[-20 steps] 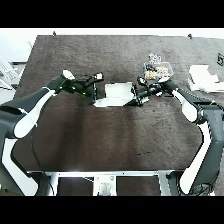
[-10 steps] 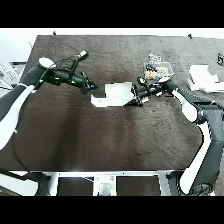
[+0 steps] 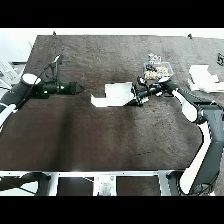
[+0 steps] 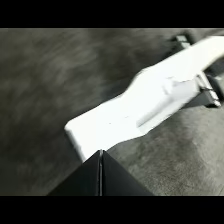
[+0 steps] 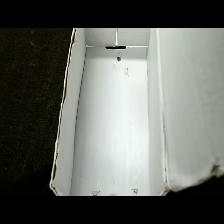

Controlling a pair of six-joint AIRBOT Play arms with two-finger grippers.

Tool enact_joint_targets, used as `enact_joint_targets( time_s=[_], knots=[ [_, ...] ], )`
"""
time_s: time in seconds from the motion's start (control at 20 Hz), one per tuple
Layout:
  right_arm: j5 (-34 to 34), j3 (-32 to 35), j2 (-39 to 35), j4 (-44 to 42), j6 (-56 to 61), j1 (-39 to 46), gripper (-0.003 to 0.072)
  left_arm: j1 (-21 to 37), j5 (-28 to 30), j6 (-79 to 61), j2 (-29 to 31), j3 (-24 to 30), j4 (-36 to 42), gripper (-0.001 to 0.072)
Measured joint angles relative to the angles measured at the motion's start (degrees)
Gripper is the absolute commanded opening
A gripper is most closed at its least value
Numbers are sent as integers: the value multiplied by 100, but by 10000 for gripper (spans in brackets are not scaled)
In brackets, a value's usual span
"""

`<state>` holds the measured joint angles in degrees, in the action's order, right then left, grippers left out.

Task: Fold the box and place the chain.

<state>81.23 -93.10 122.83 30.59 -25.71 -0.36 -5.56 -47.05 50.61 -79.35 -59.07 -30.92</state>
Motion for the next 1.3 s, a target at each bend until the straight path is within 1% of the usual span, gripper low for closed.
enact_joint_targets(
  time_s=[0.15, 0.3, 0.45, 0.85, 1.2, 1.25, 1.3],
  knots=[
    [0, 0, 0, 0, 0, 0, 366, 92, 109, 426, -140, 238, -66, 17],
    [0, 0, 0, -2, 0, 0, 366, 125, 146, 636, -507, 332, -98, 18],
    [0, 0, -2, 0, 0, 0, 366, 129, 181, 656, -892, 350, 85, 18],
    [0, 0, 0, -2, 0, 0, 366, -125, -17, 525, -1812, -125, 525, 19],
    [0, 0, 0, -2, -2, 0, 366, -511, -149, 487, -2302, -568, 905, 20],
    [0, 0, 0, -2, -2, 0, 366, -546, -170, 479, -2328, -645, 933, 27],
    [0, 0, 0, -2, -2, 0, 366, -570, -212, 461, -2341, -726, 975, 151]
  ],
)
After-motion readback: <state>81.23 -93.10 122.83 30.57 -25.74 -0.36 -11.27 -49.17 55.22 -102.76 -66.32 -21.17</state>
